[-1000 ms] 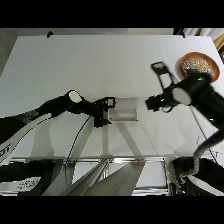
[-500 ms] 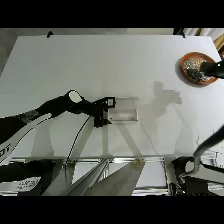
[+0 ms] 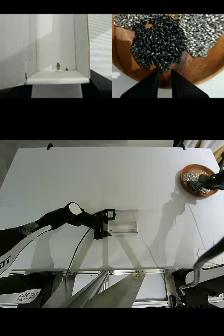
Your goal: Fold the box and place the chain.
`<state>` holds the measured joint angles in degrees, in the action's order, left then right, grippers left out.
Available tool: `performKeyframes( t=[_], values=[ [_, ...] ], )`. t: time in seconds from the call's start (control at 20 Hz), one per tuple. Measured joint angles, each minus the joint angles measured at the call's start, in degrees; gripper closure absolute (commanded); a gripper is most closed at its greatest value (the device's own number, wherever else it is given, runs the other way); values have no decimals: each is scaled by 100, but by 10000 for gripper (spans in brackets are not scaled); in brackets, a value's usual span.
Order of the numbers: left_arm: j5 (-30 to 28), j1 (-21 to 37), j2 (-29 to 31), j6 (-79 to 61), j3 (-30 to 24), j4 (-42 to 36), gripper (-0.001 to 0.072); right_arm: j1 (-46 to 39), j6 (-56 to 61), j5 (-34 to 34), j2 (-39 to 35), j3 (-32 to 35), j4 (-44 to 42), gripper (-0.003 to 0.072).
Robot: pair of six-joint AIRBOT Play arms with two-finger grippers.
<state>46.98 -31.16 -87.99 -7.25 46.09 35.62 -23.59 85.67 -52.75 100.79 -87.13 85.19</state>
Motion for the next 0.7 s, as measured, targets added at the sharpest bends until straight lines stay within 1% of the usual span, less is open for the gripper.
performKeyframes(
  t=[0.15,0.4,0.45,0.5,0.55,0.7],
  values=[
    [0,0,0,0,0,0,698,-11,-11,83,243,-48,-177,527],
    [0,0,0,0,0,0,698,-13,-20,251,376,-70,-273,529],
    [0,0,0,-2,0,0,698,-13,-20,271,385,-70,-282,535],
    [0,0,0,0,0,0,698,-13,-22,293,391,-70,-289,566],
    [0,0,0,0,0,0,698,-13,-22,297,398,-70,-291,577],
    [0,0,0,0,0,0,698,-13,-22,295,433,-70,-291,576]
  ],
)
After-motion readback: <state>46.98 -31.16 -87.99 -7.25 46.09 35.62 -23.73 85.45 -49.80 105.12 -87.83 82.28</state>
